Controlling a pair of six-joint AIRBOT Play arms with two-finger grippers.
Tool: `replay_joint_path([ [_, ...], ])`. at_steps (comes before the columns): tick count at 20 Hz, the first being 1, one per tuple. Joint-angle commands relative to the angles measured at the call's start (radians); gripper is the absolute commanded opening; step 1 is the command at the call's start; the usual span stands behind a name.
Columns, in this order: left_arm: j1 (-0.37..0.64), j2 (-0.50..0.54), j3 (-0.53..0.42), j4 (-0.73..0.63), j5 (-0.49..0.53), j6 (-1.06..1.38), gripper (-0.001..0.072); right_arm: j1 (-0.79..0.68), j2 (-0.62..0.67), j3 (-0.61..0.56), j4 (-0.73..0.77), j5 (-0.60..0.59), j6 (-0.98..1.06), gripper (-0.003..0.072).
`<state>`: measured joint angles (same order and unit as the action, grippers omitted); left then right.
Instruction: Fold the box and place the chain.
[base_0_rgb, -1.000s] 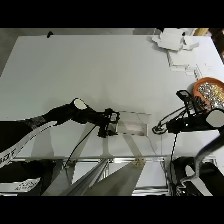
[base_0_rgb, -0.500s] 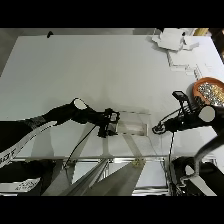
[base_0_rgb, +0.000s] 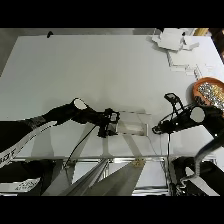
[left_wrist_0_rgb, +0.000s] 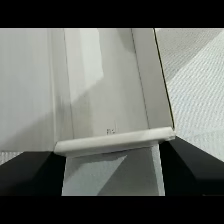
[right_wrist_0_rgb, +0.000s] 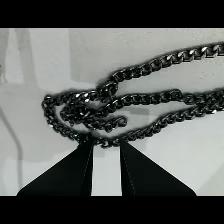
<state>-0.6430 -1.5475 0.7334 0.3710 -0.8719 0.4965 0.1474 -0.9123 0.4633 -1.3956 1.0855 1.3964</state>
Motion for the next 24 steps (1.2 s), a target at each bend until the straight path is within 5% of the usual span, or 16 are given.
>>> replay_joint_path([
  [1,0.001,0.000,0.001,0.000,0.000,0.000,0.0272,0.016,-0.011,0.000,-0.035,-0.005,0.037,0.0174],
  [19,0.001,0.001,0.001,0.000,0.000,0.000,0.0272,0.014,-0.089,-0.002,-0.101,-0.011,0.150,0.0203],
  [24,0.001,0.001,0.001,0.000,0.000,0.000,0.0272,0.014,-0.089,-0.002,-0.100,-0.020,0.152,0.0146],
])
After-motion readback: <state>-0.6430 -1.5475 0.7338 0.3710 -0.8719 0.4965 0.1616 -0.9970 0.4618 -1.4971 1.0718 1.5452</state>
